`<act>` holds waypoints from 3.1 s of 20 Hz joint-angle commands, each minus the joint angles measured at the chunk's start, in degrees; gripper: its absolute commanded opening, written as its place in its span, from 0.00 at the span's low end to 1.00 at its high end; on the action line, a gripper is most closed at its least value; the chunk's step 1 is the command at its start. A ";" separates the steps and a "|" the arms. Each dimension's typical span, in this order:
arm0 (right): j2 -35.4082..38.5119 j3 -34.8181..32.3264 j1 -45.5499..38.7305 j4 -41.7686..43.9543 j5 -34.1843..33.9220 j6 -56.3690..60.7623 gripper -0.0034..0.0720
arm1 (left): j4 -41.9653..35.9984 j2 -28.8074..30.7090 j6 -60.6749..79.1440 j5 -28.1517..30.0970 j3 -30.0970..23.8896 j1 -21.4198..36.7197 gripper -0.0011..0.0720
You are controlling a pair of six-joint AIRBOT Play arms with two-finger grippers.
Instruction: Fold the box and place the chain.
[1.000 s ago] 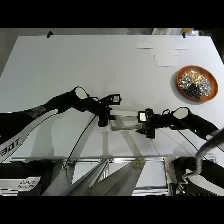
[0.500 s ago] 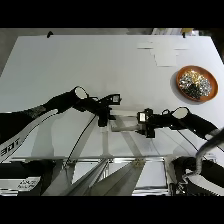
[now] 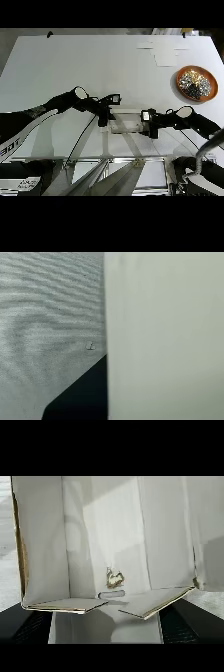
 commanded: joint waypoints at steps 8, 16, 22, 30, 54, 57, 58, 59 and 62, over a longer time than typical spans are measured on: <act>-0.07 2.08 -0.46 3.15 1.66 1.97 0.99 | 0.00 0.02 0.02 0.00 0.00 0.00 0.03; -2.69 2.56 -0.44 3.28 0.74 -1.79 0.91 | 0.00 0.02 0.02 0.00 0.00 0.00 0.03; -3.26 2.56 -0.24 3.30 -0.48 -2.25 0.75 | 0.00 0.02 0.02 0.00 0.00 0.00 0.03; -3.96 2.56 1.64 3.06 -3.43 -2.47 0.58 | 0.00 0.02 0.02 0.00 0.00 0.00 0.03; -4.46 2.56 1.64 2.89 -3.50 -3.45 0.40 | 0.00 0.02 0.02 0.00 0.00 0.00 0.03; -4.46 2.56 1.64 2.89 -3.50 -3.45 0.40 | 0.00 0.02 0.02 0.00 0.00 0.00 0.03; -4.46 2.56 1.64 2.89 -3.50 -3.45 0.40 | 0.00 0.02 0.02 0.02 0.00 0.00 0.03; -4.46 2.56 1.64 2.89 -3.50 -3.45 0.40 | 0.00 0.02 0.02 0.00 0.00 0.00 0.03; -4.46 2.56 1.64 2.89 -3.50 -3.45 0.40 | 0.00 0.02 0.02 0.00 0.00 0.00 0.03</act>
